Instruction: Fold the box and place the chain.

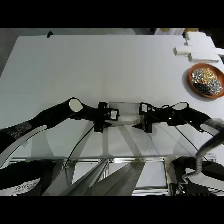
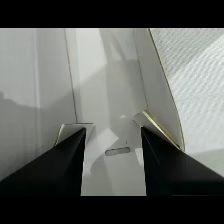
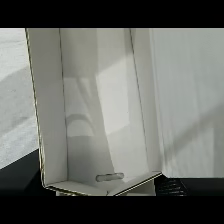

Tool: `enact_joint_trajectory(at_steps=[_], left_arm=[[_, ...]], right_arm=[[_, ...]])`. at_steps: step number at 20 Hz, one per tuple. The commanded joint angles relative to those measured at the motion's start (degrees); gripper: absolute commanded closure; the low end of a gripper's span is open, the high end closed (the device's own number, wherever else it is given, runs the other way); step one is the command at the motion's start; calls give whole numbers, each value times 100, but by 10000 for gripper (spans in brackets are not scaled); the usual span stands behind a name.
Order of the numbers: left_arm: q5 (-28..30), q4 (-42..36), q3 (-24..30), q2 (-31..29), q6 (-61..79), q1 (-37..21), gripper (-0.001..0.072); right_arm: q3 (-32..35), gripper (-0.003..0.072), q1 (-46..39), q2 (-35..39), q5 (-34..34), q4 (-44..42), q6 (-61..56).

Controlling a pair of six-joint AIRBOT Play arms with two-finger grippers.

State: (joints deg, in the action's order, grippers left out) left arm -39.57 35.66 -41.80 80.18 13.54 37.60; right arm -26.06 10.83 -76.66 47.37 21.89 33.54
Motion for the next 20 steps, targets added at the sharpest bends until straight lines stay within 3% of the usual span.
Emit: enact_joint_trajectory(at_steps=[1, 4, 8, 10, 11, 16, 20], left_arm=[[46, -26, 0, 31, -133, 35, 289], [37, 251, 0, -90, -599, 17, 290], [-125, 1051, 0, -691, -2175, -142, 323], [-404, 1528, 0, -1161, -3161, -297, 524], [-566, 1733, 0, -1464, -3746, -409, 713], [-861, 2618, 0, -2771, -7442, -1169, 706], [-1650, 3276, 7, -2450, -9278, -1744, 701]], right_arm=[[-2, 288, 4, -2, 0, -4, -7], [-2, 288, 4, -2, 0, -4, -7], [-2, 288, 4, -2, 0, -4, -7], [-2, 288, 4, -2, 0, -4, -7], [-2, 288, 4, -2, 0, -4, -4], [-2, 288, 4, -2, 0, -4, -7], [-2, 288, 4, -2, 0, -4, -7]])
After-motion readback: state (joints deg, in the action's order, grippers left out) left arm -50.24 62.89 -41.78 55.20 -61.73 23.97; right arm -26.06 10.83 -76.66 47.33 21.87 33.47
